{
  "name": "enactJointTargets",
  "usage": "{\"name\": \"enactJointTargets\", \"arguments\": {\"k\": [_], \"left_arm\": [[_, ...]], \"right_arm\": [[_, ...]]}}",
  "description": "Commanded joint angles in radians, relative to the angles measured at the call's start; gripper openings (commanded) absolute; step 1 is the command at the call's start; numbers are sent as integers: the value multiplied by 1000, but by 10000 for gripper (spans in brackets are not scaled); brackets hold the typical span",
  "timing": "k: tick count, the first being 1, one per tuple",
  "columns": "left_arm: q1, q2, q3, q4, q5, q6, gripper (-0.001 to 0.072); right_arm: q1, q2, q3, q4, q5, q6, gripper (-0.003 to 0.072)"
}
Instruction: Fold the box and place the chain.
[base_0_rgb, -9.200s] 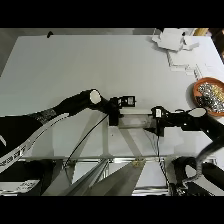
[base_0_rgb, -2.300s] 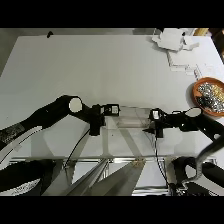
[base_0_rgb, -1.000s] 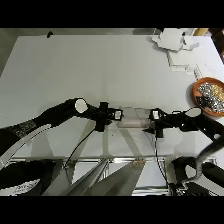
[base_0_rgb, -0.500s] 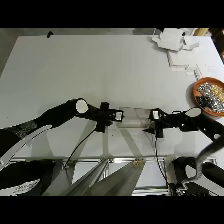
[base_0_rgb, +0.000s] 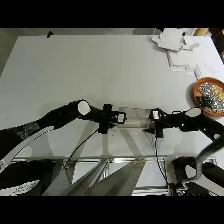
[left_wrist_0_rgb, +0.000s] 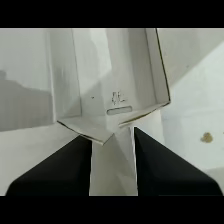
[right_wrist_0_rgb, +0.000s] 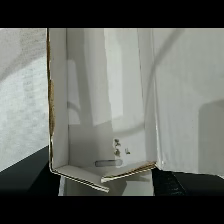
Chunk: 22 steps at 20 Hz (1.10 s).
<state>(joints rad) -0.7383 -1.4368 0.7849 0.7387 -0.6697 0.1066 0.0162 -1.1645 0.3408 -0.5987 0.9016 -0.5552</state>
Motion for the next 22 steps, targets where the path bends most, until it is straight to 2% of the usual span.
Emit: {"name": "enactJointTargets", "arguments": {"k": [1,3,4,8,14,17,19,21,22], "left_arm": [[-12,-16,0,-51,8,6,262],[-21,-19,0,-76,20,6,106],[-26,-19,0,-80,29,7,55],[-31,-19,0,-98,38,6,56],[-63,-43,0,-225,58,131,58],[-74,-58,0,-232,56,133,99],[-74,-58,0,-232,61,133,210],[-74,-58,0,-232,62,133,243],[-74,-58,0,-232,66,133,323]], "right_arm": [[0,0,0,0,0,0,397],[0,0,0,0,0,0,397],[0,0,0,0,0,0,397],[0,0,0,0,0,0,397],[0,0,0,0,0,0,397],[0,0,0,0,0,0,397],[0,0,0,0,0,0,397],[0,0,0,0,0,0,397],[0,0,0,0,0,0,397]]}}
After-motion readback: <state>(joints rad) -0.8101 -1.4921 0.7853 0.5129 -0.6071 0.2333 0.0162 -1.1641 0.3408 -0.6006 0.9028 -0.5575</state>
